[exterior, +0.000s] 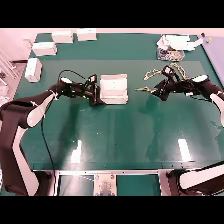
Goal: Fold the box and place the chain.
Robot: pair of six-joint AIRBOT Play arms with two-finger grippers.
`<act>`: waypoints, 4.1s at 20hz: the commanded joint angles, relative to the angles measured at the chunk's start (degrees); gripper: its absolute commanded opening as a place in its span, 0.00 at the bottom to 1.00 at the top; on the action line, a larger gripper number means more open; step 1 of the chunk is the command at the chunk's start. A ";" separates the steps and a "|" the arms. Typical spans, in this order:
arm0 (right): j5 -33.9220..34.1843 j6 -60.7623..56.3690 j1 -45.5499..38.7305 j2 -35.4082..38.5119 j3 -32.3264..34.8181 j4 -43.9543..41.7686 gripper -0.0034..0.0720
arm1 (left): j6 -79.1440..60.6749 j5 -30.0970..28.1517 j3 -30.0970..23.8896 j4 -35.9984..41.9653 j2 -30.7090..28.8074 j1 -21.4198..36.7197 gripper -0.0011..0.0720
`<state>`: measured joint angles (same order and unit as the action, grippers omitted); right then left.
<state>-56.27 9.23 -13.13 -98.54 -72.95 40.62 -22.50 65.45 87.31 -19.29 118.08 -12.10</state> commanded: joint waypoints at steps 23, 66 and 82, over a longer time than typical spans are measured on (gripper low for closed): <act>-5.60 -1.27 2.08 -12.48 -13.40 8.31 0.06 | 0.00 0.09 0.00 -0.02 -0.02 0.07 0.63; 3.32 -11.28 3.67 -2.93 -8.76 7.28 0.70 | -0.02 -0.04 0.02 0.04 -0.04 0.07 0.63; 1.88 -5.49 4.11 -11.69 -11.15 8.79 0.54 | -0.02 -0.07 0.02 0.04 -0.04 0.07 0.63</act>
<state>-53.54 3.18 -9.26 -108.55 -83.46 48.07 -22.52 65.43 87.31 -19.22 118.08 -12.10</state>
